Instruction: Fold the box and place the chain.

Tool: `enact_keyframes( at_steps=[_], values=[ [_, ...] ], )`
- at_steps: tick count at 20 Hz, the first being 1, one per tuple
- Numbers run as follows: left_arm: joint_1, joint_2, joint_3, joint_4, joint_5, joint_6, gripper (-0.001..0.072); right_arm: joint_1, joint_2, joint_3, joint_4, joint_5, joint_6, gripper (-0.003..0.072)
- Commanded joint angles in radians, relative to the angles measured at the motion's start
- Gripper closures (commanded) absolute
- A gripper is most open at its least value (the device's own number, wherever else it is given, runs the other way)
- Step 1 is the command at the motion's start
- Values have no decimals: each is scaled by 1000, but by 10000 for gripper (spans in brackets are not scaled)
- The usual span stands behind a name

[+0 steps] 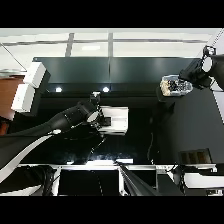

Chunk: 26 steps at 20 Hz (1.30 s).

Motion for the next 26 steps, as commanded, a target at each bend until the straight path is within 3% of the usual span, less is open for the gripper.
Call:
enact_keyframes(
  at_steps=[1, 7, 9, 12, 13, 14, 16, 17, 20, 23, 26],
  values=[
    [1, 0, 1, -4, 0, 0, 680, -40, -147, 126, 34, 27, -13, 88],
    [1, 0, 1, -7, -1, 0, 679, -42, -277, 214, 36, 11, -12, 96],
    [1, 0, 1, -6, 0, 0, 680, -42, -299, 216, 35, 0, -12, 160],
    [1, 0, 1, -7, 0, 0, 680, -43, -320, 216, 34, -8, -10, 164],
    [1, 0, 1, -7, 0, 0, 680, -43, -322, 216, 35, -11, -10, 278],
    [1, 0, 1, -7, 0, 0, 680, -42, -321, 219, 37, -8, -10, 448],
    [1, 0, 1, -7, -1, 0, 680, -42, -319, 243, 37, 32, -15, 635],
    [1, 0, 1, -7, 0, 0, 680, -42, -317, 262, 37, 64, -31, 661],
    [1, 0, 1, -7, 0, 0, 680, -42, -291, 325, 36, 161, -109, 659],
    [1, 0, 1, -7, 0, 0, 680, -42, -212, 327, 56, 189, -177, 660],
    [1, 0, 1, -7, 0, 0, 680, -42, -90, 327, 167, 190, -276, 660]
  ],
)
